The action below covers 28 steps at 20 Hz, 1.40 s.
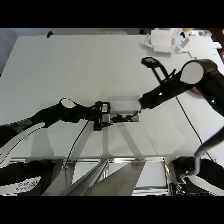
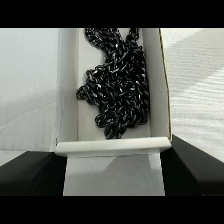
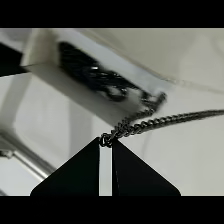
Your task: Fold the box and place the chain.
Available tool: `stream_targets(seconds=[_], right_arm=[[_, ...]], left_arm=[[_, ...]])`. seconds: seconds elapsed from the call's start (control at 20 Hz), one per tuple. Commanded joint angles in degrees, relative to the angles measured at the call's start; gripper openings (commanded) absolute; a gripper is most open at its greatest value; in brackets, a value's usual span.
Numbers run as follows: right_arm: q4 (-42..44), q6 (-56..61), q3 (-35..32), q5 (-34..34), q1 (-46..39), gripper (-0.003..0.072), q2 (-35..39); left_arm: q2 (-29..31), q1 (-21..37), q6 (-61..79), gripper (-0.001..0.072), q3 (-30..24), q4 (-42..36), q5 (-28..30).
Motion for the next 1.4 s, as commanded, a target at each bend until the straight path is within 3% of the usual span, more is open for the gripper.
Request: stream_targets(seconds=[0.0,0.25,0.7,0.75,0.9,1.0,1.25,1.35], right_arm=[[3.02,0.37,-0.02,-5.29,9.07,0.0019,0.72],[2.86,1.42,-0.02,-13.88,15.89,0.0019,0.63],[-7.02,10.25,-4.02,-16.76,15.69,0.0022,0.39],[-7.54,10.67,-5.2,-17.66,15.69,0.0031,0.39],[-8.33,10.73,-6.67,-18.18,15.69,0.019,-0.61],[-8.81,10.47,-6.64,-18.53,15.56,0.0193,-0.94],[-8.76,6.51,-1.75,-7.28,3.91,0.0191,-0.9],[-8.9,5.53,-1.16,-6.69,-3.74,0.0191,-0.94]], left_arm=[[0.04,0.0,0.02,0.0113,0.02,0.02,0.02],[0.04,0.0,0.0,0.0113,0.02,0.02,0.0],[0.04,0.0,0.0,0.0113,0.02,0.02,0.0],[0.04,0.0,0.0,0.0113,0.02,0.02,0.0],[0.04,0.0,0.0,0.0113,0.02,0.02,0.04],[0.04,0.0,0.0,0.0113,0.02,0.02,0.0],[0.04,0.0,0.0,0.0113,0.02,0.02,0.0],[0.04,0.0,0.0,0.0113,0.02,0.02,0.02]])
